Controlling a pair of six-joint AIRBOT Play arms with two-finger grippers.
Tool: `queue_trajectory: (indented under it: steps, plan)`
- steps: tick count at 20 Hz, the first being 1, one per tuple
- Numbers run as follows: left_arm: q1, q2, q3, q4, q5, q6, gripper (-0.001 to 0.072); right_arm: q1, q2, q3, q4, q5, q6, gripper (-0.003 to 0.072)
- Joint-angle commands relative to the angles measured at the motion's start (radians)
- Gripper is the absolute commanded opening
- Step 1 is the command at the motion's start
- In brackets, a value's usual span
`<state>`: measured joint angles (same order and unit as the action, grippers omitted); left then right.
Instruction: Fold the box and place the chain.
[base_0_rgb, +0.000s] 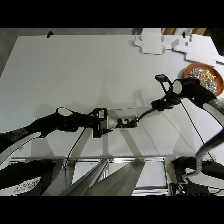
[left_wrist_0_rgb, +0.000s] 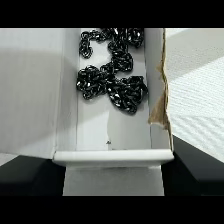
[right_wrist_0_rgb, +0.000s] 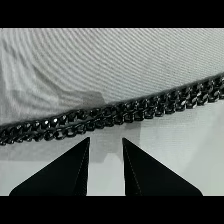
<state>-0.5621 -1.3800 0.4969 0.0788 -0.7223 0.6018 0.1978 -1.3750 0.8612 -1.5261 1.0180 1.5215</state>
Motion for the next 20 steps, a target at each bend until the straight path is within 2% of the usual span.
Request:
queue_trajectory:
  steps: [1, 13, 14, 17, 18, 20]
  plan:
    - [0.0, 0.0, 0.0, 0.0, 0.0, 0.0, 0.0211, -0.001, -0.009, 0.0, 0.0, -0.032, 0.0, 0.0237]
    - [0.0, 0.0, 0.0, 0.0, 0.0, 0.0, 0.0211, -0.001, -0.01, -0.007, 0.001, -0.045, 0.001, 0.0212]
    - [0.0, 0.0, 0.0, 0.0, 0.0, 0.0, 0.0211, 0.0, -0.01, -0.014, 0.001, -0.036, 0.001, 0.0168]
    - [0.0, 0.0, 0.0, 0.0, 0.0, 0.0, 0.0211, -0.001, -0.01, -0.045, 0.0, -0.031, 0.0, 0.0144]
    - [0.0, 0.0, 0.0, 0.0, 0.0, 0.0, 0.0211, 0.0, -0.01, -0.048, 0.0, -0.031, 0.0, 0.0073]
    - [0.0, 0.0, 0.0, 0.0, 0.0, 0.0, 0.0211, 0.0, -0.002, -0.048, 0.0, -0.027, -0.008, 0.0017]
